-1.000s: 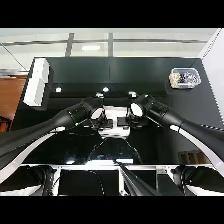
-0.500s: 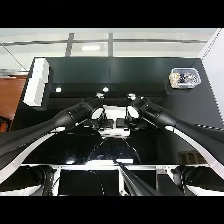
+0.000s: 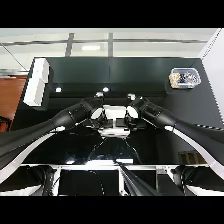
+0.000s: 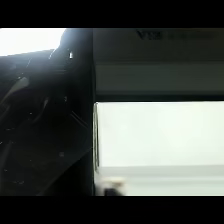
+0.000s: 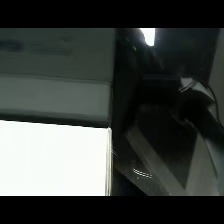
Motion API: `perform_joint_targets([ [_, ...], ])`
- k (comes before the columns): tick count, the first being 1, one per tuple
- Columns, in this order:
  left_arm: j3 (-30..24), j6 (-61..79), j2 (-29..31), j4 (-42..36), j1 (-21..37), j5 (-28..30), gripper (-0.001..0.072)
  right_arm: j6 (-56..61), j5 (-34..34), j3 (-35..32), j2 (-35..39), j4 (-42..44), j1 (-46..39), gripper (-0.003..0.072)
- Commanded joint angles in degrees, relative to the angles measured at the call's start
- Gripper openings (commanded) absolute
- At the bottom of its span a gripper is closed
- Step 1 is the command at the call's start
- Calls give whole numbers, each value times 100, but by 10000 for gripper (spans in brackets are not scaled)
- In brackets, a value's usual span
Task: Fold the box and place the chain.
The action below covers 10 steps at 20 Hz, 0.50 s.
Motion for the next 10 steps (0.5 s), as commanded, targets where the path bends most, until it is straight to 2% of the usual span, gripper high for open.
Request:
perform_joint_targets([
  [1,-2,17,-2,-4,2,-7,29,-4,-197,4,-4,17,-2,17],
  [3,-2,17,-2,-4,2,-4,29,-11,-210,4,-2,-37,-9,34],
  [4,-2,17,-2,-4,4,-4,29,-35,-256,7,-2,-155,-11,225],
  [5,-2,17,-2,-4,2,-7,29,-105,-254,9,11,-199,-28,378],
  [8,-2,15,-2,-7,2,-13,29,-1268,-173,15,177,-179,-44,382],
  [10,-2,15,-2,-7,2,-13,29,-1427,-24,114,407,-203,-85,382],
])
